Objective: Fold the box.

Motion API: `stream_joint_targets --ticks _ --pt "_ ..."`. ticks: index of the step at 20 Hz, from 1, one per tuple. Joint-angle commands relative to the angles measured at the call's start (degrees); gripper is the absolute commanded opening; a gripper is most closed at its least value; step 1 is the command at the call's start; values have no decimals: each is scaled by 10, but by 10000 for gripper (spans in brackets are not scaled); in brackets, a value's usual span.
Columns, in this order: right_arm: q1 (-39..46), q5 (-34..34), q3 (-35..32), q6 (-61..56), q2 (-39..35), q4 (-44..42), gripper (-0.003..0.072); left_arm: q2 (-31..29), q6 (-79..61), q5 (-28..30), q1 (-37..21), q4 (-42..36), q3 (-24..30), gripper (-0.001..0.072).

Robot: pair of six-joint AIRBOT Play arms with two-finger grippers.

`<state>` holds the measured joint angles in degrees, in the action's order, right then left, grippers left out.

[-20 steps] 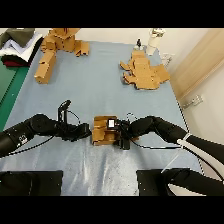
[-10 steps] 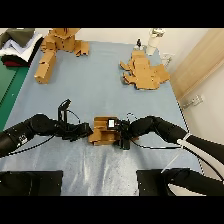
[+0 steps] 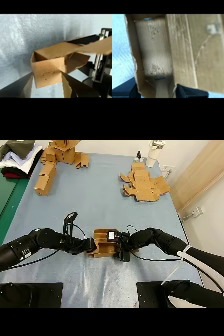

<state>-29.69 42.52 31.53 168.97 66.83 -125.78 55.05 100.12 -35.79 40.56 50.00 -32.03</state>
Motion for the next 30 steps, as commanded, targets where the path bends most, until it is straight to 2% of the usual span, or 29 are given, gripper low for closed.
stream_joint_targets --ticks 1,4,8,16,19,30 --pt "0 0 0 0 0 0 438 10 57 3 32 55 -13 549" --pt "0 0 0 0 0 0 438 32 116 -3 52 108 -38 549" --pt "0 0 0 0 0 0 438 66 194 -57 70 196 -81 549" --pt "0 0 0 0 0 0 438 121 296 -144 109 304 -153 549" --pt "0 0 0 0 0 0 438 121 315 -165 110 313 -159 548" --pt "0 0 0 0 0 0 438 122 330 -167 127 312 -169 548"
